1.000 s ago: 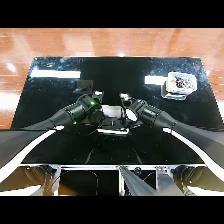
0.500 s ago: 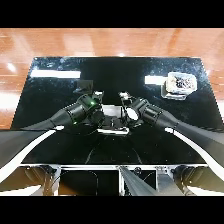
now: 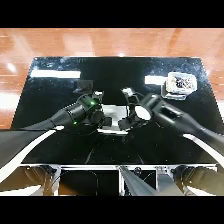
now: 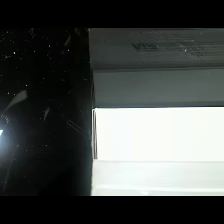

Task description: Fold the box and place the chain.

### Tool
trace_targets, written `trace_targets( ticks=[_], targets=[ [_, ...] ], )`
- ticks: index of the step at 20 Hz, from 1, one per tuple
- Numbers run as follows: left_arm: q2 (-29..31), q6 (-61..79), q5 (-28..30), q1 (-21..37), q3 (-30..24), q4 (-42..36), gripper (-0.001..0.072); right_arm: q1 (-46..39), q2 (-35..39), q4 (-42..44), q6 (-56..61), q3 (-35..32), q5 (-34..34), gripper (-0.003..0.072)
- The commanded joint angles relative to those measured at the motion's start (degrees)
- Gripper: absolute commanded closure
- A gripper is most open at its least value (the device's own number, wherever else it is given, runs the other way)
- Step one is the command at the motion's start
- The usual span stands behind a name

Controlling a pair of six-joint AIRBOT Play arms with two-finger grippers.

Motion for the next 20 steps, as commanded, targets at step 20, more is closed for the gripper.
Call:
trace_targets(
  ticks=[20],
  targets=[
    [0.0,0.0,0.6,0.0,0.0,-0.5,0.0691,-55.8,-21.3,9.6,-14.8,20.8,-18.3,0.003]
  ],
)
